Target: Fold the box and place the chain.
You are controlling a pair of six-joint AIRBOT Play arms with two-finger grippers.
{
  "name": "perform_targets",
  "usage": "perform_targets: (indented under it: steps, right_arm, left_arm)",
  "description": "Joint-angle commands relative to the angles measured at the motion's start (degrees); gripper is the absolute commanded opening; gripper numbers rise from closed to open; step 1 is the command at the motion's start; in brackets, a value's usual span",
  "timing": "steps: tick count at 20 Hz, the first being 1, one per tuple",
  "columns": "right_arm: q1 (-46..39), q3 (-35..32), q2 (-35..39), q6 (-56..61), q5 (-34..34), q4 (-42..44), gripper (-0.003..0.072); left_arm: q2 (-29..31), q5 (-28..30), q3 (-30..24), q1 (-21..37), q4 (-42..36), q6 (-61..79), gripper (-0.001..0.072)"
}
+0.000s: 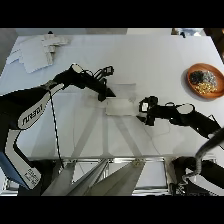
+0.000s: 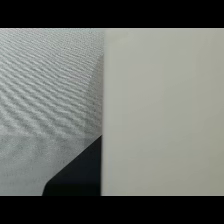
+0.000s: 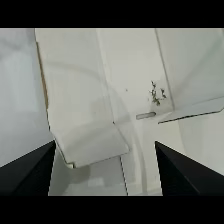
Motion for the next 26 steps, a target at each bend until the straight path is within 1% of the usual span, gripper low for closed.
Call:
perform_targets:
  steps: [1, 5, 9, 11, 12, 15, 18, 22, 26]
  right_arm:
    - [-0.04, 0.28, -2.08, -6.27, -0.28, 10.23, 0.0693]
    - [-0.04, 1.11, -2.08, -6.05, -1.81, 13.46, 0.0693]
    - [-0.39, 2.54, -2.12, -4.48, -1.07, 14.62, 0.0693]
    - [-2.93, 4.63, -2.51, -1.09, 2.58, 14.51, 0.0693]
    - [-4.26, 5.79, -2.80, -0.02, 4.31, 13.66, 0.0693]
    - [-5.16, 7.89, -3.96, 3.28, 5.18, 9.99, 0.0693]
    - [-5.18, 10.12, -6.23, 4.37, 9.49, 8.41, 0.0693]
    - [-5.92, 13.11, -8.76, 7.65, 11.13, 2.40, 0.0693]
    - [-8.57, 16.35, -11.56, 9.05, 15.21, 0.39, 0.0693]
  left_arm:
    - [-0.04, 0.00, 0.00, 0.00, 0.00, 0.00, 0.0013]
    - [-0.04, 0.02, 0.00, 0.00, 0.00, 0.02, 0.0013]
    - [-0.04, 0.00, -0.02, -0.02, 0.00, 0.00, 0.0013]
    - [-0.02, 0.00, -0.02, 0.00, 0.02, 0.02, 0.0013]
    - [-0.04, 0.02, -0.02, 0.00, 0.02, 0.02, 0.0013]
    - [-0.04, 0.02, -0.02, 0.00, 0.02, 0.02, 0.0013]
    - [-0.02, 0.00, -0.02, -0.02, 0.02, 0.00, 0.0013]
    - [-0.02, 0.00, 0.00, -0.02, 0.00, 0.00, 0.0013]
    - [-0.04, 0.02, -0.02, -0.02, 0.02, 0.00, 0.0013]
